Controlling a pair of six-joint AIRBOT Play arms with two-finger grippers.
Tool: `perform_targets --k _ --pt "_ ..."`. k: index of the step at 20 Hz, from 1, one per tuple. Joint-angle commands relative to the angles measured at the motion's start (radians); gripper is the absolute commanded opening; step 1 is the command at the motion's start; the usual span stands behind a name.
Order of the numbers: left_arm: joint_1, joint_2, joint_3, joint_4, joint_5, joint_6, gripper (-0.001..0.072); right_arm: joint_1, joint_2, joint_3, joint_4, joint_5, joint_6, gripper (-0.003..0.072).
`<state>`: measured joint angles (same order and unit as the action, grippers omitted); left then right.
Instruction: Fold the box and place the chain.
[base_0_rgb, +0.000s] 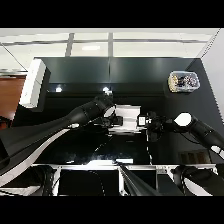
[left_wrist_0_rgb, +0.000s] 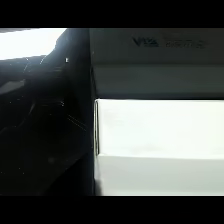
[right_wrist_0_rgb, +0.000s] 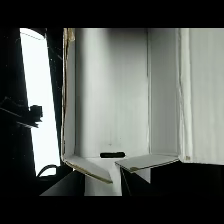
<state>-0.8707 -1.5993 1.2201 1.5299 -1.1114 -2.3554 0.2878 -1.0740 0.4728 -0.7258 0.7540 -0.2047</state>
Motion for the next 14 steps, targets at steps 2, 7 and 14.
perform_targets --k 2,7,14 --pt "0.000 0.000 0.001 -0.003 0.002 -0.001 0.0025 0.001 -0.009 0.000 0.114 -0.008 -0.001 0.0247" --pt "0.000 0.000 0.001 -0.003 0.004 -0.001 0.0026 0.003 -0.027 0.000 0.190 -0.031 0.008 0.0247" --pt "0.000 0.000 0.001 -0.005 0.004 -0.002 0.0026 0.003 -0.080 -0.003 0.303 -0.033 0.014 0.0230"
